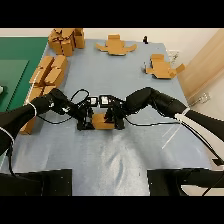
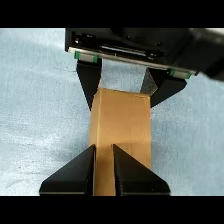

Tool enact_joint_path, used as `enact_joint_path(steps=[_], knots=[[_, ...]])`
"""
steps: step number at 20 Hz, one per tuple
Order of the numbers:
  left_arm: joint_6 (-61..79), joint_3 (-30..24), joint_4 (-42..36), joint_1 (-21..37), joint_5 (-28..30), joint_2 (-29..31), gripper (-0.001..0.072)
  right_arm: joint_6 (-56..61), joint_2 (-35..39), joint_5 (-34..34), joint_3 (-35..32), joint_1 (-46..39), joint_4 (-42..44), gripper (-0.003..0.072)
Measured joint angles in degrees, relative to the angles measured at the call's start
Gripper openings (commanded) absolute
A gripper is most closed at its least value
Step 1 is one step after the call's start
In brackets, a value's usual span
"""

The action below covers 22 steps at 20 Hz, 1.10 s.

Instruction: Fold the box.

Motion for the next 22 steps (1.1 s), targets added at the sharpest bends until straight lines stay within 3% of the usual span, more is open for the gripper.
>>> enact_joint_path(steps=[4,5,6,11,12,14,15,22], knots=[[0.0,0.0,0.1,0.0,-0.6,0.0,0.0109,0.0,0.4,-2.2,0.8,0.0,-0.2,0.0134],[0.0,0.0,0.1,0.0,-0.6,0.0,0.0109,0.0,0.5,-2.4,0.9,0.1,-0.2,0.0045],[0.0,0.0,0.1,0.0,-0.6,0.0,0.0109,0.0,0.5,-3.0,0.9,0.1,-0.3,0.0017],[0.1,0.0,0.1,-0.1,-0.8,0.0,0.0109,0.0,0.7,-3.1,1.0,0.2,-0.6,0.0010],[0.1,0.0,0.1,-0.1,-0.8,0.0,0.0109,0.0,0.7,-2.9,1.0,0.1,-0.6,0.0031],[0.1,0.0,0.1,-0.1,-0.7,0.0,0.0109,0.0,0.7,-2.8,1.0,0.1,-0.4,0.0279],[0.0,0.0,0.1,-0.1,-0.7,0.0,0.0109,0.0,0.7,-3.2,1.0,0.1,-0.1,0.0307],[0.0,0.0,0.0,-0.1,-0.6,0.0,0.0109,0.7,0.1,-3.5,1.0,0.1,0.7,0.0307]])
